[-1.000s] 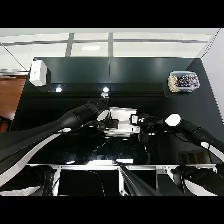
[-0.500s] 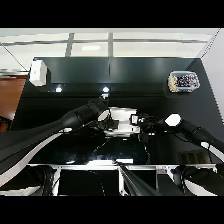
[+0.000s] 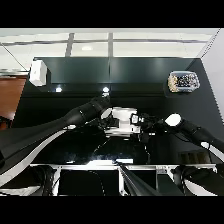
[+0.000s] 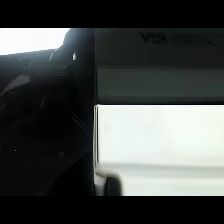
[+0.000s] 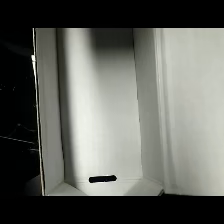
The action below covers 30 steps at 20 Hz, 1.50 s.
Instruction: Fold the box and place the chain.
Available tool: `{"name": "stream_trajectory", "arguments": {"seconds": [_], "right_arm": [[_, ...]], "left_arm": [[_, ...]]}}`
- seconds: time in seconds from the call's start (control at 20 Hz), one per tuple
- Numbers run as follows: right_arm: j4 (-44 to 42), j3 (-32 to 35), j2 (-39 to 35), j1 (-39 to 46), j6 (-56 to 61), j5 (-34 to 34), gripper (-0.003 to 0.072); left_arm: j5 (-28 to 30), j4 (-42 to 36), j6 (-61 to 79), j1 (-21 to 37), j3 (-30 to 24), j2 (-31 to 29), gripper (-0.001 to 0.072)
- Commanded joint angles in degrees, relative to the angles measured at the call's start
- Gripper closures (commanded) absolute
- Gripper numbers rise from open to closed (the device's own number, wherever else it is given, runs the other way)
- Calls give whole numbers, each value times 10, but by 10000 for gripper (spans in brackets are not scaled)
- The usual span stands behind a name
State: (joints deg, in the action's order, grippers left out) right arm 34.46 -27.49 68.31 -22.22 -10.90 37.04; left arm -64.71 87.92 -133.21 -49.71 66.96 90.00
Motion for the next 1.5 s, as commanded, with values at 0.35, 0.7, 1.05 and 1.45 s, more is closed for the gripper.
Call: {"name": "stream_trajectory", "arguments": {"seconds": [0.35,0.7,1.05,1.45], "right_arm": [[14,0,-47,2,15,5,33],[151,0,-85,2,85,18,35],[108,0,-84,2,85,55,252],[-2,1,-74,-1,129,51,548]], "left_arm": [[-17,-1,1,0,4,2,685],[-18,-1,1,0,4,2,684],[-18,-4,1,0,4,2,684],[-17,-4,1,0,4,2,684]]}}
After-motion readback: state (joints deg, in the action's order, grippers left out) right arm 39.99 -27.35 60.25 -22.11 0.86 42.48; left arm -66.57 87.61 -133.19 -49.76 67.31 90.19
